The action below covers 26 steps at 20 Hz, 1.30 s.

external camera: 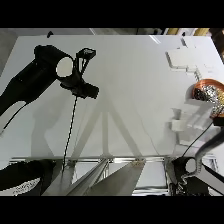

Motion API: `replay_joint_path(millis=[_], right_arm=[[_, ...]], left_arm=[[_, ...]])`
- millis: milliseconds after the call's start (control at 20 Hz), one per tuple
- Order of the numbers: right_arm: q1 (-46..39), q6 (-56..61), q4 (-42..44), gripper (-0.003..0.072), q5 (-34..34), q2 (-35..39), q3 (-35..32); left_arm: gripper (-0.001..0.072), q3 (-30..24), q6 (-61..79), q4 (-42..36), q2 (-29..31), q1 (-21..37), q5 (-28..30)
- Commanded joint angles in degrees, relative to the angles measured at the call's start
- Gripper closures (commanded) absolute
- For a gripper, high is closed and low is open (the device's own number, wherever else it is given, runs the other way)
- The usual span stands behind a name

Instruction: Fold the box and place the chain.

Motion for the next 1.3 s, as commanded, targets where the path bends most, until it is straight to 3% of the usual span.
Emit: replay_joint_path(millis=[0, 200, 350, 500, 550, 650, 700, 800, 900, 950, 1050, 1250], right_arm=[[11.6, -1.4, 13.3, 0.0670, 0.2, 6.6, -1.0], [21.8, -1.4, 27.4, 0.0669, -4.7, 11.7, -6.1], [29.6, 0.9, 30.8, 0.0669, -9.3, 12.9, -10.1], [36.7, 1.8, 31.0, 0.0669, -9.6, 12.9, -10.7], [38.8, 2.5, 30.9, 0.0669, -9.9, 12.9, -10.7], [42.3, 3.6, 30.8, 0.0669, -11.4, 12.9, -10.7], [43.7, 4.2, 30.8, 0.0669, -12.5, 12.9, -10.7], [45.7, 5.4, 30.8, 0.0669, -13.7, 12.9, -10.7], [46.7, 5.4, 30.7, 0.0669, -13.7, 12.9, -10.7], [46.6, 5.4, 30.6, 0.0669, -13.6, 12.9, -10.7], [46.6, 5.4, 30.0, 0.0669, -13.6, 12.9, -10.7], [46.6, 5.5, 29.2, 0.0669, -13.6, 12.9, -10.7]], left_arm=[[0.0700, 0.0, 0.0, 0.0, 0.0, 0.0, 0.0], [0.0700, 0.0, 0.0, -0.2, 0.0, 0.0, 3.5], [0.0700, 0.0, 0.2, -1.9, 0.0, 0.0, 13.1], [0.0690, 0.0, 7.6, -1.9, -0.7, 0.1, 13.4], [0.0611, 0.0, 10.5, -2.3, -1.4, 0.2, 12.2], [0.0359, 0.0, 18.4, -9.5, -4.0, 0.9, 9.4], [0.0316, -0.2, 23.2, -15.6, -5.5, 1.4, 9.1], [0.0317, -0.3, 32.2, -27.6, -9.0, 2.0, 9.6], [0.0316, -0.3, 36.9, -34.3, -12.7, 1.8, 9.5], [0.0310, -0.3, 38.0, -36.2, -14.4, 1.8, 8.8], [0.0221, -0.3, 38.8, -37.5, -17.4, 1.9, 6.5], [0.0212, -0.3, 40.6, -36.9, -18.3, 3.5, 2.3]])
